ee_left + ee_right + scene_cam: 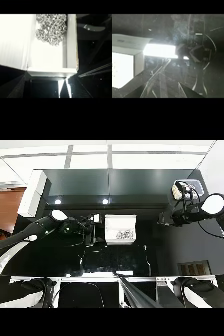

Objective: Fold the box and place the chain.

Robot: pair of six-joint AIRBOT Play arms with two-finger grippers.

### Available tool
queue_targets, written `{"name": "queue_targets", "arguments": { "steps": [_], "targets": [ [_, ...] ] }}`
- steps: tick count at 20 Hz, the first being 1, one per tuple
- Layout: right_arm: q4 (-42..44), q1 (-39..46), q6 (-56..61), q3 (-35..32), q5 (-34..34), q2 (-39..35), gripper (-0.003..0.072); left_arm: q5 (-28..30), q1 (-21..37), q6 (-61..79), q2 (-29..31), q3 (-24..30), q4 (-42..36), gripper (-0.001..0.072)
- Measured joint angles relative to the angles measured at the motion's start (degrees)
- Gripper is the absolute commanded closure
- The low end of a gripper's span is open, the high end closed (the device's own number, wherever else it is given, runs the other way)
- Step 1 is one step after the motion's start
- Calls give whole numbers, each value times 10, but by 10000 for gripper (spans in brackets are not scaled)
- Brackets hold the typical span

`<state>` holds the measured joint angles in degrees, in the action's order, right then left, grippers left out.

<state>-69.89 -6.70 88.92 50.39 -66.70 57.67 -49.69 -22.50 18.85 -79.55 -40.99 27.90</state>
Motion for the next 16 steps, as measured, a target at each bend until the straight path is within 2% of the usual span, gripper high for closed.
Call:
{"name": "queue_targets", "arguments": {
  "steps": [9,10,12,13,14,15,16],
  "targets": [
    [1,0,0,0,19,0,235,14,-29,-12,-7,-9,12,13],
    [3,0,0,0,22,0,234,17,-32,-12,-7,-9,13,65],
    [6,0,0,-1,28,0,233,21,-36,-12,-7,-9,14,307],
    [7,0,0,-1,33,1,230,22,-38,-13,-7,-9,14,312],
    [10,-1,0,-1,39,4,61,23,-38,-13,-7,-9,15,312],
    [13,-4,0,-1,49,7,-34,24,-40,-13,-7,-9,15,311],
    [17,-8,-1,-2,62,12,-34,25,-40,-14,-7,-9,15,312]
  ]
}}
